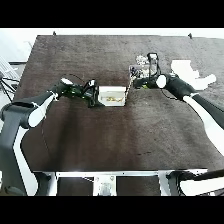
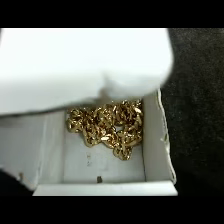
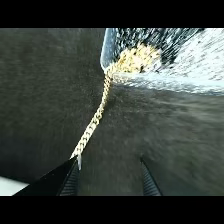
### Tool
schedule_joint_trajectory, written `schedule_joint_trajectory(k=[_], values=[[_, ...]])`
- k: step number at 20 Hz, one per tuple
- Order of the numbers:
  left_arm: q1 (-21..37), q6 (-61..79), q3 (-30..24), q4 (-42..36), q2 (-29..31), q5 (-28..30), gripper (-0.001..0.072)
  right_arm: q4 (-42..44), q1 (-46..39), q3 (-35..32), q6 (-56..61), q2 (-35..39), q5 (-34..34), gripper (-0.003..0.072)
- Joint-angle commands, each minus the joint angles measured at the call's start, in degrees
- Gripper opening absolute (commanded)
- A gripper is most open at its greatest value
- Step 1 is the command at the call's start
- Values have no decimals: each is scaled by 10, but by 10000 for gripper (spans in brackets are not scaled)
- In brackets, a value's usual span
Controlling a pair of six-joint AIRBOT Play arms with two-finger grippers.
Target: Fold the box and place the chain.
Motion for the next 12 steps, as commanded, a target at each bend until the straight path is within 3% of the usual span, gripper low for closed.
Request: schedule_joint_trajectory(k=[1,9,10,12], values=[[0,0,0,0,0,0,532,119,-11,47,-80,-91,-33,439],[0,0,0,0,0,0,532,163,-8,165,-88,-195,-15,433],[0,0,0,0,0,0,532,162,-8,171,-88,-205,-14,375],[0,0,0,0,0,0,532,161,-9,173,-116,-207,-25,53]])
